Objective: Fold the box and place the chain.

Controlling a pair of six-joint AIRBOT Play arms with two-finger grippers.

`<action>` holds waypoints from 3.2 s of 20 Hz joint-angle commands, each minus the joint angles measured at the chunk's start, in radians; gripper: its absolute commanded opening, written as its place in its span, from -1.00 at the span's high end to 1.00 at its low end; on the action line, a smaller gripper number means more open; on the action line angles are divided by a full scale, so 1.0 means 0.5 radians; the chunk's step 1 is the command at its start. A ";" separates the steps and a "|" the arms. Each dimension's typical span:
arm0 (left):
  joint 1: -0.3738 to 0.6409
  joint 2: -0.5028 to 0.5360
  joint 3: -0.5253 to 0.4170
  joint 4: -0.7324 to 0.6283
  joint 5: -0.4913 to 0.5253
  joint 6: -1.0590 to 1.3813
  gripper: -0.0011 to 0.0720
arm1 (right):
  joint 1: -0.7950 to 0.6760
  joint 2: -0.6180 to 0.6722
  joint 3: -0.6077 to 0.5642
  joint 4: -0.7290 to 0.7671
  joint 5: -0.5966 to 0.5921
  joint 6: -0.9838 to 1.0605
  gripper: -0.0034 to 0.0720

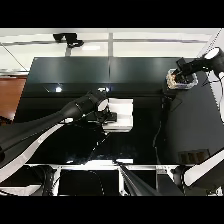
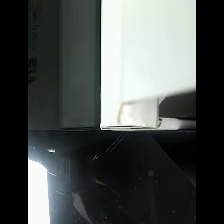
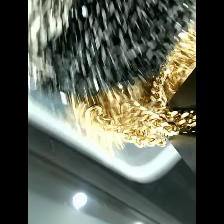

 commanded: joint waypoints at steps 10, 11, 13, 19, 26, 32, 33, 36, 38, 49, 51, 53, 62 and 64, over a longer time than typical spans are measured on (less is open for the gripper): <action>0.002 -0.001 0.000 0.000 0.065 0.000 0.90 | -0.121 1.096 0.002 0.572 0.289 -1.192 0.88; 0.002 -0.001 0.000 0.000 0.066 0.000 0.90 | -0.120 1.184 0.002 0.715 0.306 -1.292 0.88; 0.002 -0.001 0.000 -0.001 0.079 0.000 0.90 | -0.118 1.311 0.002 0.940 0.352 -1.350 0.88; 0.002 -0.001 0.000 0.000 0.109 0.000 0.90 | -0.079 1.571 0.002 1.282 0.472 -1.372 0.88; 0.002 -0.001 0.000 0.000 0.109 0.000 0.90 | 0.222 1.659 0.000 1.266 0.597 -1.373 0.88; 0.002 -0.001 0.000 0.000 0.112 0.000 0.90 | 0.426 1.725 -0.005 1.256 0.696 -1.396 0.87; 0.002 -0.001 0.000 0.000 0.112 0.000 0.90 | 0.450 1.729 -0.005 1.258 0.698 -1.396 0.87; 0.002 -0.001 0.000 0.000 0.113 0.000 0.90 | 0.537 1.728 -0.005 1.257 0.698 -1.444 0.87; 0.002 -0.001 0.000 0.000 0.115 0.000 0.90 | 0.600 1.728 -0.011 1.257 0.694 -1.469 0.87; 0.002 -0.001 0.000 -0.001 0.112 0.000 0.90 | 0.913 1.619 -0.623 0.974 0.374 -1.482 0.88; 0.002 -0.001 0.000 -0.001 0.112 0.000 0.90 | 0.914 1.592 -0.733 0.916 0.378 -1.462 0.87; 0.002 -0.001 0.000 0.000 0.114 0.001 0.90 | 0.912 1.582 -0.800 0.883 0.374 -1.461 0.87; 0.002 -0.001 0.000 0.000 0.113 0.000 0.90 | 0.826 1.573 -0.619 1.065 0.336 -1.462 0.88; 0.002 -0.001 0.000 0.000 0.114 0.000 0.90 | 0.826 1.573 -0.488 1.152 0.350 -1.462 0.88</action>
